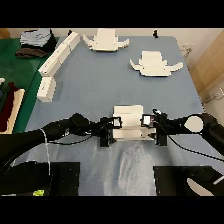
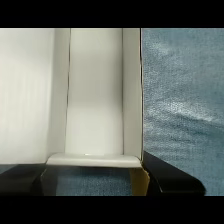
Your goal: Fold the box.
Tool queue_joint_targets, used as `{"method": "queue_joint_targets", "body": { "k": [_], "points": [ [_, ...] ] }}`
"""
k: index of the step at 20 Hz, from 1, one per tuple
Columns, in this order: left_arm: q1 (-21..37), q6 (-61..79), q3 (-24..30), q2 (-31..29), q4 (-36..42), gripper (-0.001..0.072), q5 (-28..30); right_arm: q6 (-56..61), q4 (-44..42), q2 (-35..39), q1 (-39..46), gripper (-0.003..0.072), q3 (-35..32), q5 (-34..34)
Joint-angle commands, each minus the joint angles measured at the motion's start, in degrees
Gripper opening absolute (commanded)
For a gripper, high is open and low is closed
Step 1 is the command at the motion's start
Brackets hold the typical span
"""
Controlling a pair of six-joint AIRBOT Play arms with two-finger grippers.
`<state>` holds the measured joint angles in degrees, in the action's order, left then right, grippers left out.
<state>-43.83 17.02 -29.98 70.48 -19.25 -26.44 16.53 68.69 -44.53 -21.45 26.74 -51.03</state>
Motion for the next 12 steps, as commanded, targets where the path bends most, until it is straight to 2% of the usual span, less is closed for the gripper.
{"method": "queue_joint_targets", "body": {
  "k": [1,2,4,5,6,9,10,12],
  "points": [
    [-0.02,0.07,0.02,0.00,-0.04,0.0516,-0.09,-2.64,-3.67,-0.61,-0.09,0.0324,-0.04,0.68],
    [-0.02,0.07,0.02,0.00,-0.04,0.0516,-0.09,-2.67,-4.35,-0.63,-0.09,0.0281,-0.04,0.59],
    [-0.02,0.07,0.02,0.00,-0.04,0.0516,-0.09,-3.13,-4.83,-0.76,-0.09,0.0262,-0.04,0.98],
    [-0.02,0.07,0.02,0.00,-0.04,0.0516,-0.09,-3.13,-5.20,-0.81,-0.09,0.0194,-0.04,0.94],
    [-0.02,0.07,0.02,0.00,-0.04,0.0516,-0.09,-3.17,-5.92,-0.81,-0.09,0.0160,-0.04,0.92],
    [-0.02,0.07,0.02,0.00,-0.04,0.0516,-0.09,-3.58,-8.13,-0.81,-0.09,0.0150,-0.04,0.00],
    [-0.02,0.07,0.02,0.00,-0.04,0.0516,-0.09,-3.58,-8.24,-0.81,-0.11,0.0109,-0.04,-0.39],
    [-0.02,0.07,0.02,0.00,-0.04,0.0516,-0.09,-3.67,-8.90,-0.81,-0.11,0.0100,-0.04,-0.55]
  ]
}}
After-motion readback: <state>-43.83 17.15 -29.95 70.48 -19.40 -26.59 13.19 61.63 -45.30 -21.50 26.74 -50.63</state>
